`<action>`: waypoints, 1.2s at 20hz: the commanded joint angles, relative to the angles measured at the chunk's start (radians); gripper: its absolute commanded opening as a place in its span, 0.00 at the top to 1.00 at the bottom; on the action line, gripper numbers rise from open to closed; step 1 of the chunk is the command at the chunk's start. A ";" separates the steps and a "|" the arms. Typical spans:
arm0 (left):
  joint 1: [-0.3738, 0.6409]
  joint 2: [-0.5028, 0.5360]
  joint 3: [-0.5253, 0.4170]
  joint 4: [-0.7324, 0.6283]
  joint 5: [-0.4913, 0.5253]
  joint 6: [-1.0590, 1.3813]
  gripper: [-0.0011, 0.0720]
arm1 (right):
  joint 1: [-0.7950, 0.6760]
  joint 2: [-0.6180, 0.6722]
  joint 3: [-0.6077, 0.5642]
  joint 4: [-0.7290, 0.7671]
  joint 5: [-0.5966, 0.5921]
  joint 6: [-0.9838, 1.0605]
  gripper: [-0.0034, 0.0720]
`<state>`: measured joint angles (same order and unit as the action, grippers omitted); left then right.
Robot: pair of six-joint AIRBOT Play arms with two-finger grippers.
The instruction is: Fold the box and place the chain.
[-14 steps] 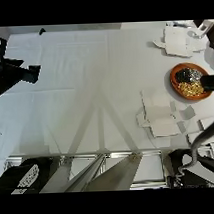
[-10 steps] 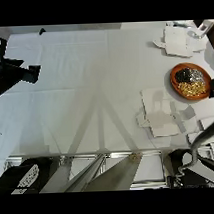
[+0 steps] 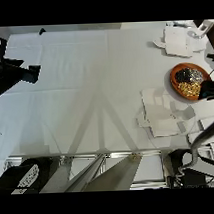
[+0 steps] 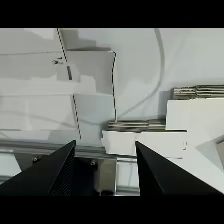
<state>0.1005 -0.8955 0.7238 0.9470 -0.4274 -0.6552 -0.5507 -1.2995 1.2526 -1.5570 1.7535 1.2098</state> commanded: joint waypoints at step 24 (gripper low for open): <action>0.000 0.000 0.001 0.000 0.000 0.000 0.03 | 0.034 -0.091 -0.237 -0.069 -0.211 -0.010 0.54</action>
<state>0.1005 -0.8959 0.7238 0.9474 -0.4274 -0.6552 -0.5175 -1.3899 1.0470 -1.6314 1.5837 1.1973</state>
